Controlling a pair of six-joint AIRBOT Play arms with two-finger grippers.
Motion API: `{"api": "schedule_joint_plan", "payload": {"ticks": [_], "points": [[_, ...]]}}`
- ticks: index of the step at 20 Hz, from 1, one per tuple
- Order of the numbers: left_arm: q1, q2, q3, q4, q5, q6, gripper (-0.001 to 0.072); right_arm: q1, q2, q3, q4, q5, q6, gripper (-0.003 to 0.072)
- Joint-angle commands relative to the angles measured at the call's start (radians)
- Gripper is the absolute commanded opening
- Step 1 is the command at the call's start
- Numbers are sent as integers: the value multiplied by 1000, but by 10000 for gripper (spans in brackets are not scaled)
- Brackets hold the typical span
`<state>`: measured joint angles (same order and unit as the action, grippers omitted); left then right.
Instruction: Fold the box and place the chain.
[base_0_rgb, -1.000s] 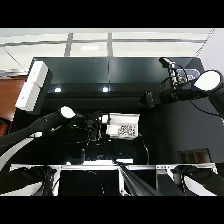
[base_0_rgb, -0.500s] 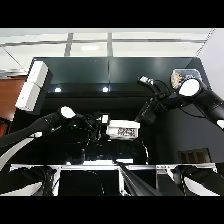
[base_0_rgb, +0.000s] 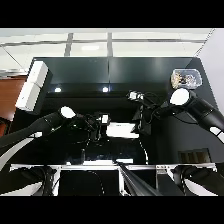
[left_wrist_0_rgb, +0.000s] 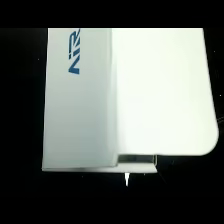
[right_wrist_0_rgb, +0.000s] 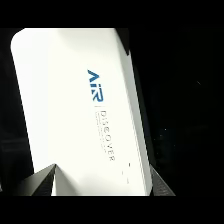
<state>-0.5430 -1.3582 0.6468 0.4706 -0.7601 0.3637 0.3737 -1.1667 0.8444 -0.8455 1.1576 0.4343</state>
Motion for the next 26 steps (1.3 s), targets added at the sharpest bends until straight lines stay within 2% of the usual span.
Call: {"api": "schedule_joint_plan", "payload": {"ticks": [1,6,7,8,14,15,24,25,26], "points": [[0,0,1,0,0,0,400,20,1,-6,-1,1,-24,660],[0,0,1,0,0,0,400,21,0,-15,-5,-27,-29,659],[0,0,1,0,0,0,400,21,0,-18,-5,-29,-32,586],[0,0,1,0,0,0,400,21,1,-20,-6,-26,-33,424],[0,0,1,0,-3,0,401,21,0,-36,-13,-29,-32,406],[0,0,1,0,-3,0,400,21,0,-40,-13,-29,-32,259],[0,0,1,0,-3,0,401,21,0,-40,-12,-42,-32,253],[0,0,1,0,-3,0,401,21,0,-40,-11,-45,-32,284],[0,0,1,0,-3,0,401,21,0,-40,-12,-45,-32,285]]}}
